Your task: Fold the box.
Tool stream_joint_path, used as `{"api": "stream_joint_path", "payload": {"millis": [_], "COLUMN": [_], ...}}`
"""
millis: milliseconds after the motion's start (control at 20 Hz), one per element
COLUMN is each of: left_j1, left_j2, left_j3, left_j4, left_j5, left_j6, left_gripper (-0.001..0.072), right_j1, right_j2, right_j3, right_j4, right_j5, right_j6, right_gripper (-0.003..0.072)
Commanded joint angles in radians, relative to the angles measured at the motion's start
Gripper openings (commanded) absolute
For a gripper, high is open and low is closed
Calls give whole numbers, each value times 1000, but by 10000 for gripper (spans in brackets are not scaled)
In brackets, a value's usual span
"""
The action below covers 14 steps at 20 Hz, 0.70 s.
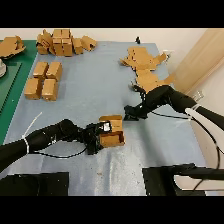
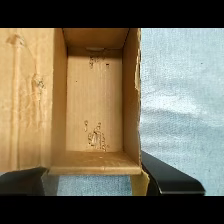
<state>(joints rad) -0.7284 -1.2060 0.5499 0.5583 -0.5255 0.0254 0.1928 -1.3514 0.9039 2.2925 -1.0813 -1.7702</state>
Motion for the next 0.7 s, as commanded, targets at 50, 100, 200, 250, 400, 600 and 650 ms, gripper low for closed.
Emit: {"api": "stream_joint_path", "payload": {"millis": [50, 100, 200, 250, 400, 600, 650], "left_j1": [-1, -1, 0, 0, -1, -2, -1], "left_j2": [0, 0, 0, 0, 0, 0, 0], "left_j3": [0, 0, 0, 0, 0, 0, 0], "left_j4": [0, 0, 0, 0, 0, 0, 0], "left_j5": [-1, 0, 0, 0, 0, -1, -1], "left_j6": [0, 0, 0, 0, 0, 0, 0], "left_gripper": [517, 517, 517, 517, 517, 517, 517], "right_j1": [-100, -94, -87, -86, -85, -85, -76], "right_j2": [-259, -284, -292, -280, -207, -100, -76], "right_j3": [77, 81, 77, 71, 13, -117, -147], "right_j4": [490, 517, 524, 523, 513, 410, 411], "right_j5": [-171, -234, -336, -365, -351, -209, -189], "right_j6": [-526, -565, -643, -657, -694, -721, -739], "right_gripper": [1, 1, 0, 0, 0, 1, 2]}}
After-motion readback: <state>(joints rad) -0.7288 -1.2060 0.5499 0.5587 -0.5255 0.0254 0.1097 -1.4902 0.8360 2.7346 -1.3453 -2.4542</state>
